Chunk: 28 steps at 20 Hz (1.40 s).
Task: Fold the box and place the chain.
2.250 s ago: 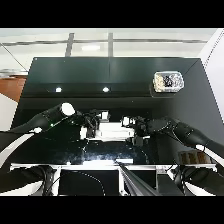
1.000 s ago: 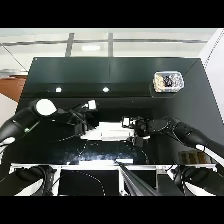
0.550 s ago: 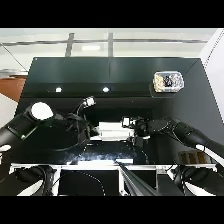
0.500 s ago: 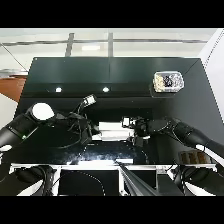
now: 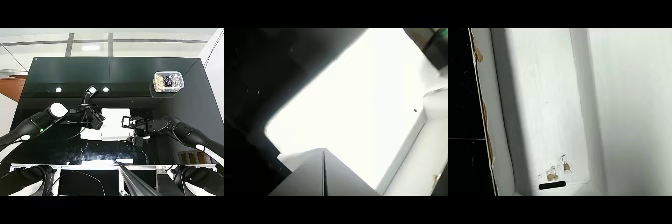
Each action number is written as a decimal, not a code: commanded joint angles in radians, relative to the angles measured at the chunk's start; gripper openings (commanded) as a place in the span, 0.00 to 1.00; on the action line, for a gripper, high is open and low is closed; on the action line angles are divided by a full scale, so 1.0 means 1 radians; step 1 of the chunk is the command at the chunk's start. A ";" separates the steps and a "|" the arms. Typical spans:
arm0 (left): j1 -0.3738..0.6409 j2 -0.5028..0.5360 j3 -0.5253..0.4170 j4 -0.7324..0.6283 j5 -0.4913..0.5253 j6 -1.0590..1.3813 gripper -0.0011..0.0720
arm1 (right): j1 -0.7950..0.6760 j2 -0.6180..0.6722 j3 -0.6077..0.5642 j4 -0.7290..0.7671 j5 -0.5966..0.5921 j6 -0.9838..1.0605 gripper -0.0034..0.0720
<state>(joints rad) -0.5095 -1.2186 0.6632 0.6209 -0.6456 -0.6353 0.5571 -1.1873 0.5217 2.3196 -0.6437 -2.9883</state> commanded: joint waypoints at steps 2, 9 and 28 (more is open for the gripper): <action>0.016 -0.005 0.000 0.043 -0.016 0.003 0.06 | 0.000 0.000 0.000 0.001 0.000 0.000 0.67; 0.196 0.237 0.010 0.370 -0.321 -0.003 0.98 | 0.000 0.000 0.000 0.000 0.000 0.003 0.66; -0.003 0.161 -0.186 0.126 -0.085 0.603 0.89 | 0.000 0.000 0.000 0.000 0.000 0.003 0.66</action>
<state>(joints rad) -0.4992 -1.0275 0.4793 0.8055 -0.7612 -0.0437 0.5571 -1.1873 0.5217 2.3199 -0.6434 -2.9856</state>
